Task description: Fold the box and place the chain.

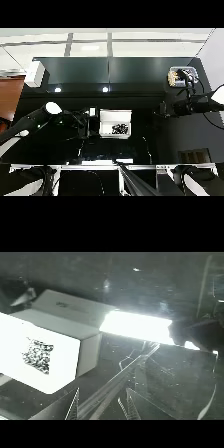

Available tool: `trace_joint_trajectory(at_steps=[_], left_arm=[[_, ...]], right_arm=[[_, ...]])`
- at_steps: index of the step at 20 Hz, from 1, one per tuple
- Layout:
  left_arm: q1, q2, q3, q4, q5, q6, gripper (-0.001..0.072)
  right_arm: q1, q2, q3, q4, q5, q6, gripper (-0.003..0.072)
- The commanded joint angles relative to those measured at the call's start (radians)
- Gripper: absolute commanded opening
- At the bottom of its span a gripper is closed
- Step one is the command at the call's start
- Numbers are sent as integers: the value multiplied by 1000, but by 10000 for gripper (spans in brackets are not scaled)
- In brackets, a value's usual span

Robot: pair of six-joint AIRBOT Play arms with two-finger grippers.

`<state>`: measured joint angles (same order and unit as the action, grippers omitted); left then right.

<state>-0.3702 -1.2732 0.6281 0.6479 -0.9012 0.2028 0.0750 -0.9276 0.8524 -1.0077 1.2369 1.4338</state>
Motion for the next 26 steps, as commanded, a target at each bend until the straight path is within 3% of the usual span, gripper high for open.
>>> trace_joint_trajectory(at_steps=[1, 6, 14, 26], left_arm=[[-38, -50, 2, -55, -7, 60, 718], [-97, -60, 2, -65, 58, 56, 717], [-97, -74, 2, -140, 68, 22, 716], [-137, -83, 19, -136, 121, 37, 716]], right_arm=[[19, 0, 1, 9, -10, 2, 373], [19, 0, 1, 10, -14, 3, 373], [19, 0, 1, 9, -39, 2, 373], [19, 0, 1, 9, -52, 2, 372]])
